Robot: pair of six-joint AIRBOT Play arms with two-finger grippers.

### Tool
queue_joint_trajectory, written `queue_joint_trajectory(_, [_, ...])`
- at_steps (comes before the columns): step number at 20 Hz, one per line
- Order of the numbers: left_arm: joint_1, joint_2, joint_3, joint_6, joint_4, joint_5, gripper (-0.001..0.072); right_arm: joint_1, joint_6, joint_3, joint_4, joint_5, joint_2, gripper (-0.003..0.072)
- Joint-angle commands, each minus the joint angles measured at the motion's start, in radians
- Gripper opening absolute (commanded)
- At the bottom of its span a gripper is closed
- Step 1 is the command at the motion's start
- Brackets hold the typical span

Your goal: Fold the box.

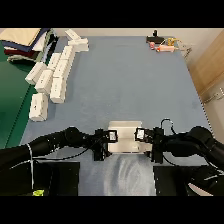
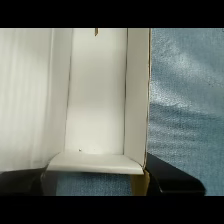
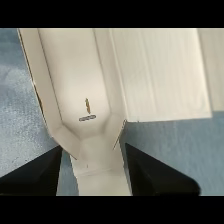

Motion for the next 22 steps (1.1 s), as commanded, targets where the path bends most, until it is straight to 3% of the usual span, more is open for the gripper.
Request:
queue_joint_trajectory(1, [0.000, 0.001, 0.000, 0.000, 0.000, 0.000, 0.0520, 0.001, -0.038, -0.004, 0.023, 0.066, -0.068, 0.0586])
queue_joint_trajectory(5, [0.000, 0.001, 0.000, 0.000, 0.000, 0.000, 0.0521, 0.001, -0.109, -0.003, 0.035, 0.106, -0.098, 0.0560])
queue_joint_trajectory(7, [0.000, 0.001, 0.000, 0.000, 0.000, 0.000, 0.0520, 0.001, -0.114, -0.003, 0.053, 0.106, -0.101, 0.0340])
queue_joint_trajectory(11, [0.000, 0.001, 0.000, 0.000, 0.000, 0.000, 0.0520, 0.001, -0.115, -0.003, 0.118, 0.108, -0.101, 0.0150])
queue_joint_trajectory(15, [0.000, 0.001, 0.000, 0.000, 0.000, 0.000, 0.0521, 0.001, -0.115, -0.003, 0.133, 0.109, -0.101, 0.0149])
queue_joint_trajectory(17, [0.000, 0.001, 0.000, 0.000, 0.000, 0.000, 0.0520, 0.001, -0.115, -0.003, 0.161, 0.118, -0.101, 0.0087])
queue_joint_trajectory(21, [0.000, 0.001, 0.000, 0.000, 0.000, 0.000, 0.0521, 0.001, -0.133, -0.003, 0.166, 0.159, -0.122, 0.0110])
queue_joint_trajectory(22, [0.000, 0.001, 0.000, 0.000, 0.000, 0.000, 0.0521, 0.001, -0.133, -0.003, 0.170, 0.164, -0.129, 0.0144])
